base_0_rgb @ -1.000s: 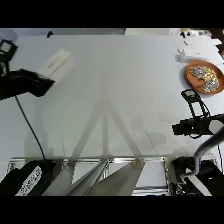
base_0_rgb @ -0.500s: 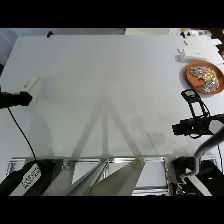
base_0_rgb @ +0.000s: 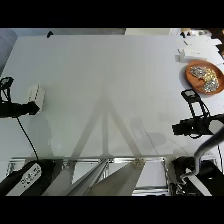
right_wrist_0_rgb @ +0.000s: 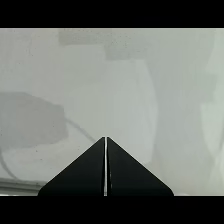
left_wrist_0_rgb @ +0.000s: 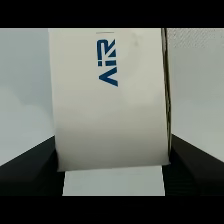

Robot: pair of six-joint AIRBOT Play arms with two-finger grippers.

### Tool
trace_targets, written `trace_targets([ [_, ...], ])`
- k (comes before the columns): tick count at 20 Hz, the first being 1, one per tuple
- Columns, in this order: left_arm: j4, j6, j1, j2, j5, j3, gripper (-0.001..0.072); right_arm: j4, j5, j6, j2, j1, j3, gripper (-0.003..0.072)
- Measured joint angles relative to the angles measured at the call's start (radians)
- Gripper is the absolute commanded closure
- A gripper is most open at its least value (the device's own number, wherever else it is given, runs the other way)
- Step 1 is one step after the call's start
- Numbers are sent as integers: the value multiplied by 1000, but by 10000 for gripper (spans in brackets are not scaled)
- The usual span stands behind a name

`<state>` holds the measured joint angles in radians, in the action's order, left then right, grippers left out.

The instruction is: Fold the box and place the chain.

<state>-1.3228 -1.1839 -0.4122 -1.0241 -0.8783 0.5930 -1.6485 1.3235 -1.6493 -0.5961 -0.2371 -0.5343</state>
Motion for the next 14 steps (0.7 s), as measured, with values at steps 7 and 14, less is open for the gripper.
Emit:
trace_targets([
  [7, -2, -50, 0, 22, -97, -6, 131, 0, 0, 0, 0, 0, 0, 663],
  [14, -1, -55, 0, 159, -92, -6, 12, 0, 0, 0, 0, 0, 0, 663],
])
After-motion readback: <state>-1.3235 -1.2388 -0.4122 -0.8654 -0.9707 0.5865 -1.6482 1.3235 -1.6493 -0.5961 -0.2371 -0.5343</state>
